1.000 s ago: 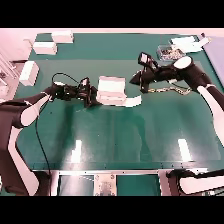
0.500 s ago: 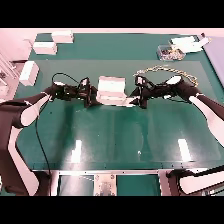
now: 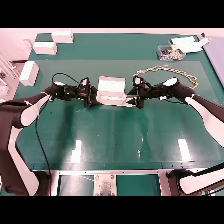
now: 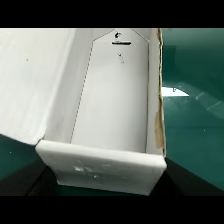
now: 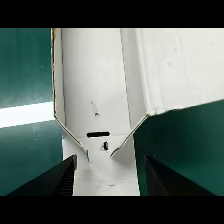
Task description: Fold the box and place the chain.
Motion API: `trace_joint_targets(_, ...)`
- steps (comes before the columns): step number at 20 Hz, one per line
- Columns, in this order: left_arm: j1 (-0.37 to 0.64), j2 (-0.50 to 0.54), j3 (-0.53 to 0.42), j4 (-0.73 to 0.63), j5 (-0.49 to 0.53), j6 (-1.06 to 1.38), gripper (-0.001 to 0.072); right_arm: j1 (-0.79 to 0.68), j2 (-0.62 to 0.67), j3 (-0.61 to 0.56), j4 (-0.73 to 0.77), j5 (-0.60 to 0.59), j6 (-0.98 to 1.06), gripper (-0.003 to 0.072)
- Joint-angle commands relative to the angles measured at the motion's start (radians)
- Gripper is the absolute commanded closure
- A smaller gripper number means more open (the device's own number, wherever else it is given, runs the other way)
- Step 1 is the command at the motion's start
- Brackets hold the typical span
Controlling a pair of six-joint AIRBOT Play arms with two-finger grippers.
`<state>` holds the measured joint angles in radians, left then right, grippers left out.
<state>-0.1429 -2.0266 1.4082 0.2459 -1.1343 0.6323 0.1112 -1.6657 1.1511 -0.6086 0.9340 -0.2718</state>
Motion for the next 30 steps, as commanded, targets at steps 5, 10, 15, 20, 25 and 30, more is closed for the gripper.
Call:
trace_joint_targets(5,0.000,0.000,0.000,0.000,0.000,0.000,0.0227,0.060,-0.030,0.002,0.061,-0.040,-0.056,0.0416)
trace_joint_targets(10,0.000,0.000,0.000,0.000,0.000,0.000,0.0227,0.076,-0.045,0.005,0.176,-0.055,-0.108,0.0458)
trace_joint_targets(15,0.000,0.000,0.000,0.000,0.000,0.000,0.0227,0.081,-0.062,0.007,0.217,-0.053,-0.135,0.0360)
trace_joint_targets(20,0.000,0.000,0.000,0.000,0.000,0.000,0.0227,0.080,-0.065,0.011,0.215,-0.049,-0.141,0.0115)
trace_joint_targets(25,0.000,0.000,0.000,0.000,0.000,0.000,0.0227,0.079,-0.065,0.011,0.196,-0.044,-0.141,0.0116)
trace_joint_targets(30,0.000,0.000,0.000,0.000,0.000,0.000,0.0227,0.075,-0.065,0.013,0.161,-0.045,-0.120,0.0563)
